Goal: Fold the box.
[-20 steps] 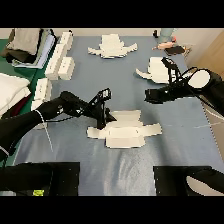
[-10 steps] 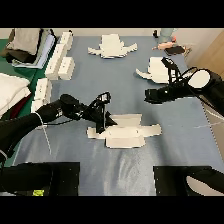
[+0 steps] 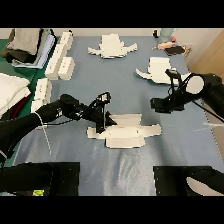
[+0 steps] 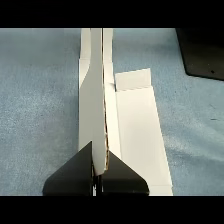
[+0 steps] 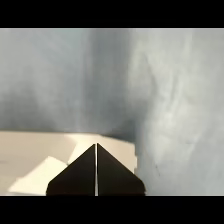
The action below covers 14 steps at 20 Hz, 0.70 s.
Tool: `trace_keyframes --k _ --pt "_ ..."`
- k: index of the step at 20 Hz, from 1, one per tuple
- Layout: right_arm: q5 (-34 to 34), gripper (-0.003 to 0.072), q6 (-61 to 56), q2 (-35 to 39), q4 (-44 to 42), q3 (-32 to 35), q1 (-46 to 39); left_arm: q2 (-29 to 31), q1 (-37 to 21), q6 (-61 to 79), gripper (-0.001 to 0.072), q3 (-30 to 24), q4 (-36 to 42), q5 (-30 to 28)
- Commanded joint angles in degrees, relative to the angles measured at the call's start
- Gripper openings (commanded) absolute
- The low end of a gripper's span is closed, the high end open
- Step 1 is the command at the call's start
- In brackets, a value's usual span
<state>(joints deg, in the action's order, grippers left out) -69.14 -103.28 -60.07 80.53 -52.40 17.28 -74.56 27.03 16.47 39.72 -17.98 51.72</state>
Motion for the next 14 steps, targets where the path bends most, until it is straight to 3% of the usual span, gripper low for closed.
trace_keyframes --k 1,3,6,7,8,9,11,12,14 --pt "-5.07 0.0001 -3.43 3.06 4.09 5.16 8.26 0.02 0.04 0.0 0.0016 -0.02 -0.04 0.15" --pt "-4.66 0.0001 -1.18 6.4 4.33 9.57 16.33 0.02 0.04 0.0 0.0016 -0.02 -0.02 0.13" --pt "3.5 0.0008 11.69 14.4 4.48 17.0 29.55 0.02 0.09 0.02 0.0016 -0.02 -0.02 0.13" --pt "6.49 0.0181 17.46 16.52 4.44 19.67 33.46 0.02 0.09 0.0 0.0016 -0.02 -0.02 0.13" --pt "8.61 0.0503 21.24 17.55 4.48 21.9 36.39 0.02 0.09 0.0 0.0016 -0.02 -0.04 0.13" --pt "10.49 0.0605 24.72 17.77 5.66 24.0 38.73 0.02 0.09 0.0 0.0016 -0.02 -0.02 0.13" --pt "16.37 0.0615 29.29 16.98 9.05 27.17 40.74 0.02 0.09 0.0 0.0016 -0.02 -0.04 0.13" --pt "19.67 0.0697 30.71 16.22 10.34 27.78 40.76 0.02 0.09 0.0 0.0016 -0.02 -0.02 0.11" --pt "25.05 0.072 32.59 14.25 12.79 27.76 40.79 0.02 0.13 0.0 0.0017 -0.02 -0.02 0.15"
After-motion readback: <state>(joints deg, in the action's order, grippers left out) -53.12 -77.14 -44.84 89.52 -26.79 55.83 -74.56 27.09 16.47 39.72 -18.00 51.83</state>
